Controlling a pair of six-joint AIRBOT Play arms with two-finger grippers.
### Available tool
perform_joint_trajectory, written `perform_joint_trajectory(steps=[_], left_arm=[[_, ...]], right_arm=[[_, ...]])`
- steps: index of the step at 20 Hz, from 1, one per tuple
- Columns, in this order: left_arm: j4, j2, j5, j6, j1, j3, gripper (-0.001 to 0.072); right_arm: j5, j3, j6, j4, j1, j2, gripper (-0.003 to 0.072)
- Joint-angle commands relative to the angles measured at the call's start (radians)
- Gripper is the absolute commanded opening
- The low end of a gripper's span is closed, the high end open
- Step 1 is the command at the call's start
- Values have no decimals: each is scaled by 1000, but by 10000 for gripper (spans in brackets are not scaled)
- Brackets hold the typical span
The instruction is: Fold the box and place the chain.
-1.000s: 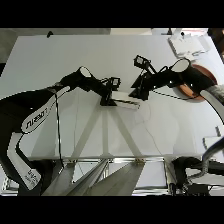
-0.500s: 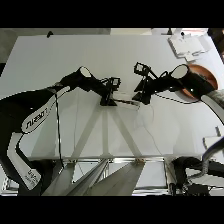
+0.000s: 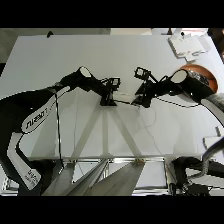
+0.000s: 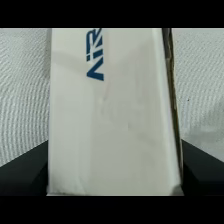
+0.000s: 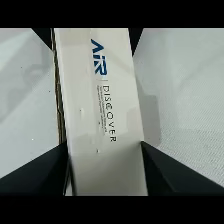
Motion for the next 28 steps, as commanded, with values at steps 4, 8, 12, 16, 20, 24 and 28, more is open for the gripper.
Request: perform_joint_trajectory(steps=[4,8,12,16,20,24,28], left_arm=[[0,0,0,-1,0,1,151],[0,1,0,-1,0,1,151],[0,0,1,-1,0,1,151],[0,0,1,-1,0,1,151],[0,0,0,-1,0,1,151],[0,0,0,-1,0,1,151],[0,0,0,-1,0,1,151]], right_arm=[[2,-5,3,-1,1,2,607],[-14,-5,3,-1,1,3,607],[9,-5,3,-2,1,45,657],[36,-5,3,-2,1,137,657],[102,-5,4,4,1,206,656],[-12,-5,6,70,1,207,654],[-138,-5,6,158,1,167,644]])
